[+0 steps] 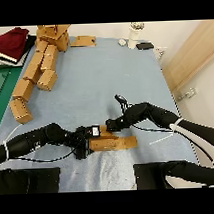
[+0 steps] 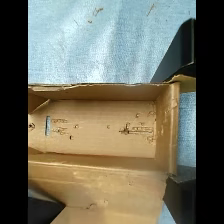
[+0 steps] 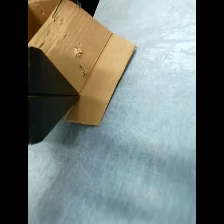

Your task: Fold the box.

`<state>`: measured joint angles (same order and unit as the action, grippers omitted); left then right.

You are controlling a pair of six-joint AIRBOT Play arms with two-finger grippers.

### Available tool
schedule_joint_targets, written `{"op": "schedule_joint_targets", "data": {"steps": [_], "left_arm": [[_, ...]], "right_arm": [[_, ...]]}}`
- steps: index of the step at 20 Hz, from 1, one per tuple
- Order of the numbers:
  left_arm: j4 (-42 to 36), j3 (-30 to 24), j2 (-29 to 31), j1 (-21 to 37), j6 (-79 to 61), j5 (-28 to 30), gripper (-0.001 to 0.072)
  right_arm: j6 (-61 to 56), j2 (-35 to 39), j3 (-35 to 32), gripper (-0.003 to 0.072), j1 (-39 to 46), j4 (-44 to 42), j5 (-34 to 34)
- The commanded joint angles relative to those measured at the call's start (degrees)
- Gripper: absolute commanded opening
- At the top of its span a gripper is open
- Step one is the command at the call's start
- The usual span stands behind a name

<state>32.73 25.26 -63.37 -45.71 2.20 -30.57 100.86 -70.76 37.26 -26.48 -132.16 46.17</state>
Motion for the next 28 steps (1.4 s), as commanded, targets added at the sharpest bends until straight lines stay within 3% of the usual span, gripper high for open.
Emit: {"op": "schedule_joint_targets", "data": {"steps": [1,7,10,15,16,17,18,22,28], "left_arm": [[0.0,0.0,0.0,0.0,0.0,0.0,0.0488],[0.0,0.0,0.0,0.0,0.0,0.0,0.0489],[0.0,0.0,0.0,0.0,0.0,0.0,0.0488],[0.0,0.0,0.0,0.0,0.0,0.0,0.0488],[0.0,0.0,0.0,0.0,0.0,0.0,0.0489],[0.0,0.0,0.0,0.0,0.0,0.0,0.0488],[0.0,0.0,0.0,0.0,0.0,0.0,0.0488],[0.0,0.0,0.0,0.0,0.0,0.0,0.0488],[0.0,0.0,0.0,0.0,0.0,0.0,0.0488]], "right_arm": [[4.6,-0.9,0.2,0.0003,0.0,0.4,0.8],[4.9,11.7,2.5,0.0002,0.5,6.4,1.1],[6.6,21.0,1.8,0.0002,-1.1,7.7,7.3],[10.9,34.1,-7.5,0.0006,-8.7,13.3,15.7],[13.0,35.1,-9.6,0.0132,-10.1,16.3,15.8],[15.4,35.5,-11.2,0.041,-11.3,20.0,15.2],[18.1,35.2,-12.4,0.0624,-11.9,23.8,13.6],[26.2,30.6,-13.2,0.064,-11.9,31.8,3.3],[42.5,24.7,-13.2,0.0638,-11.9,21.6,-2.0]]}}
